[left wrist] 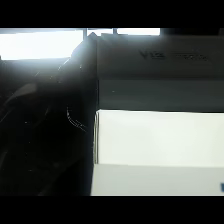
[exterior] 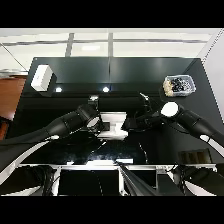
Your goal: Fold the box and place the chain.
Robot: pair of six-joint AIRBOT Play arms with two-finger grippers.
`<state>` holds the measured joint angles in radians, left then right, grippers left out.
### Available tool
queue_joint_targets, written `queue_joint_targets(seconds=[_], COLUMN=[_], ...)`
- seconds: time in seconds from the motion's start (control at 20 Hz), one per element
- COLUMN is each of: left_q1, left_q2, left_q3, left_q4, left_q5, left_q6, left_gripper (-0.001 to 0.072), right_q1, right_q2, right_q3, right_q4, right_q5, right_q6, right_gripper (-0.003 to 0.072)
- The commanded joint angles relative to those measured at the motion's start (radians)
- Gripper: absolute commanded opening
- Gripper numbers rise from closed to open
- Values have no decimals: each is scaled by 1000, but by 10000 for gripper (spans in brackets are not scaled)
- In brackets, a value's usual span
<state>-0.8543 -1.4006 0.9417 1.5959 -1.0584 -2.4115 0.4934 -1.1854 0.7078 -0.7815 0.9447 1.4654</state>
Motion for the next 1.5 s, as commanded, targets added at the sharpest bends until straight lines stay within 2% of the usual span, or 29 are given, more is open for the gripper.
queue_joint_targets(seconds=[0.0, 0.45, 0.65, 0.9, 0.95, 1.15, 1.45], left_q1=[0, 0, 0, 0, 0, 0, 0], left_q2=[-1, -1, -1, -1, -1, -1, -1], left_q3=[0, 0, 0, 0, 0, 0, 0], left_q4=[0, 0, 0, 0, 1, 1, 1], left_q5=[-1, 0, 1, 2, 2, 11, 11], left_q6=[1, 1, 1, 2, 3, 3, 3], left_gripper=[31, 31, 31, 31, 31, 31, 31], right_q1=[66, 169, 228, 280, 287, 294, 334], right_q2=[0, -4, -21, -61, -69, -96, -156], right_q3=[46, 98, 117, 137, 143, 173, 242], right_q4=[-134, -385, -523, -540, -540, -554, -680], right_q5=[-51, -61, -28, -29, -30, -12, 70], right_q6=[109, 388, 527, 592, 604, 653, 755], right_gripper=[374, 374, 374, 368, 312, 312, 312])
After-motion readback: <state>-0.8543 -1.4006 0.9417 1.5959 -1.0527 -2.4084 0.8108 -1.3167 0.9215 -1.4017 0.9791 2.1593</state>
